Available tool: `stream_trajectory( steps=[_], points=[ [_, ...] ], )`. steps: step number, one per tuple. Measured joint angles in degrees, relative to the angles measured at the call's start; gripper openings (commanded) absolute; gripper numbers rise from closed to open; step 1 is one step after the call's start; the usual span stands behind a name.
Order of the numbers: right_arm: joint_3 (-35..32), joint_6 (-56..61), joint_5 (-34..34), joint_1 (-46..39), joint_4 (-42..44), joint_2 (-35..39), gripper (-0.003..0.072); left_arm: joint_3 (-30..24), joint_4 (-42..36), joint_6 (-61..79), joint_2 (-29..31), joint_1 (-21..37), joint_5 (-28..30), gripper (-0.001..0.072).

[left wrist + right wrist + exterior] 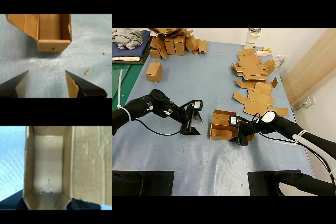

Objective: Fold the box.

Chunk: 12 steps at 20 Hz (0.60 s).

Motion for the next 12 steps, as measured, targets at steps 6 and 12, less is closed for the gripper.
stream_trajectory(
  steps=[6,12],
  points=[
    [0.0,0.0,0.0,0.0,0.6,0.0,0.0601,0.0,1.5,-1.2,-0.5,-7.3,6.5,0.0691],
    [0.0,0.0,0.0,0.0,0.8,0.0,0.06,0.0,0.6,-3.5,-0.7,-10.1,10.1,0.0691]
  ],
)
